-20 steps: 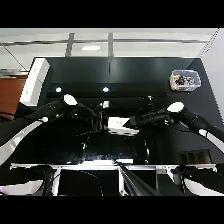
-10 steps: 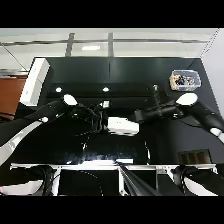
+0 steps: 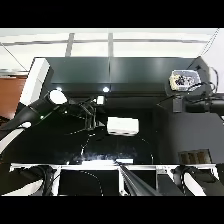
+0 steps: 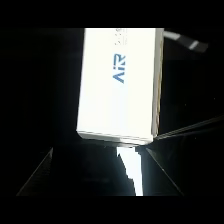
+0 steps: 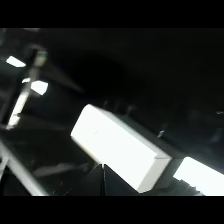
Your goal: Fold the box and place the chain.
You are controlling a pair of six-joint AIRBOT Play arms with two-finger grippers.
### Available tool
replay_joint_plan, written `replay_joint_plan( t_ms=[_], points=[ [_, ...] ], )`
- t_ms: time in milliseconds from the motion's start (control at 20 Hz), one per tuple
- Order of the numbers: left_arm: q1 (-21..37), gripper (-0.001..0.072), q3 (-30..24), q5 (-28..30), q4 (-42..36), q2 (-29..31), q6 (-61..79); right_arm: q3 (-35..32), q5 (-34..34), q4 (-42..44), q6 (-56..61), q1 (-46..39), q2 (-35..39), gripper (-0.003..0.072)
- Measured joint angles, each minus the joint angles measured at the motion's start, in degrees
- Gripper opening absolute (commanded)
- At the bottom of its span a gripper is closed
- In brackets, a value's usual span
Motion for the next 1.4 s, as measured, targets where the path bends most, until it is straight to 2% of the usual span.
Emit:
replay_joint_plan(
  t_ms=[200,500,800,1000,1400],
  points=[
    [-4.7,0.0711,1.8,2.7,-1.7,0.4,-4.0,0.2,-1.6,-1.2,0.3,-2.2,1.2,0.0011],
    [-11.3,0.0703,9.4,5.8,-2.8,-7.7,-7.8,0.2,-3.7,-7.5,1.0,-4.4,1.6,0.0011],
    [-12.4,0.0702,14.2,3.2,-2.8,-13.2,-11.1,0.2,-4.8,-10.1,1.9,-8.3,1.7,0.0011],
    [-12.5,0.0703,15.0,-0.4,-0.8,-15.1,-13.2,0.2,-5.3,-10.5,2.0,-9.0,1.7,0.0011],
    [-12.7,0.0711,15.3,-2.0,0.7,-16.1,-14.3,0.2,-5.7,-10.7,2.1,-9.2,1.7,0.0012]
  ],
)
